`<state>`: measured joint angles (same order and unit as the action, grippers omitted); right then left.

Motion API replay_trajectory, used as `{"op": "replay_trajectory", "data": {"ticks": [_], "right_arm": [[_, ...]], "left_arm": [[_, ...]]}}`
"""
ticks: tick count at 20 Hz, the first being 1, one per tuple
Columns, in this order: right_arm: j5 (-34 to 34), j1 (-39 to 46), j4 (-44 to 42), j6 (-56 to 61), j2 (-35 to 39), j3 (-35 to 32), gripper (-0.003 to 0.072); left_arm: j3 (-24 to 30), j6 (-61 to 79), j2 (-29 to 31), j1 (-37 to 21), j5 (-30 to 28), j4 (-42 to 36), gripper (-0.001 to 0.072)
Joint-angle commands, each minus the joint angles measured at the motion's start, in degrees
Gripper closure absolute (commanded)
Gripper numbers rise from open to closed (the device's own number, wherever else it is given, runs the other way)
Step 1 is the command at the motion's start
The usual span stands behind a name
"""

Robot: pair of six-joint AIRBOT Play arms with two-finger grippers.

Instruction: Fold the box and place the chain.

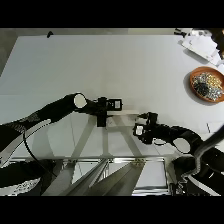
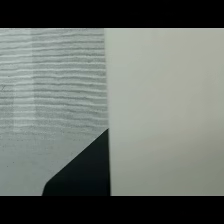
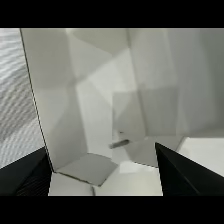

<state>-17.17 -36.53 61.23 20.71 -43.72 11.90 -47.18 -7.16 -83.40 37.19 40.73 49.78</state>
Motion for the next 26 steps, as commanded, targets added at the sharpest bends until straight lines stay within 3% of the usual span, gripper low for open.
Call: {"op": "replay_trajectory", "data": {"ticks": [1,5,10,14,17,20,23,26], "right_arm": [[-0.1,3.7,-2.2,0.0,1.9,0.1,-0.0012],[-0.4,4.6,-6.8,-2.0,1.9,0.1,-0.0011],[-0.5,4.8,-16.3,-15.2,1.7,0.1,-0.0011],[-5.8,12.5,-21.7,-23.5,0.6,0.1,-0.0011],[-12.5,17.0,-27.6,-36.2,0.6,0.1,-0.0011],[-13.6,18.9,-33.0,-42.2,-0.3,0.1,-0.0011],[-15.8,19.0,-31.7,-43.8,-2.8,0.1,-0.0011],[-16.1,19.0,-20.5,-42.7,-1.3,-0.1,-0.0012]], "left_arm": [[0.0,0.1,0.0,0.0,0.0,0.0,0.0697],[0.0,0.1,0.0,0.0,0.0,0.0,0.0697],[0.0,0.1,0.0,0.0,0.0,0.0,0.0697],[0.0,0.1,0.0,0.0,0.0,0.0,0.0697],[0.0,0.1,0.0,0.0,0.0,0.0,0.0697],[0.0,0.1,0.0,0.0,0.0,0.0,0.0697],[0.0,0.1,0.0,0.0,0.0,0.0,0.0697],[0.0,0.1,0.0,0.0,0.0,0.0,0.0697]]}}
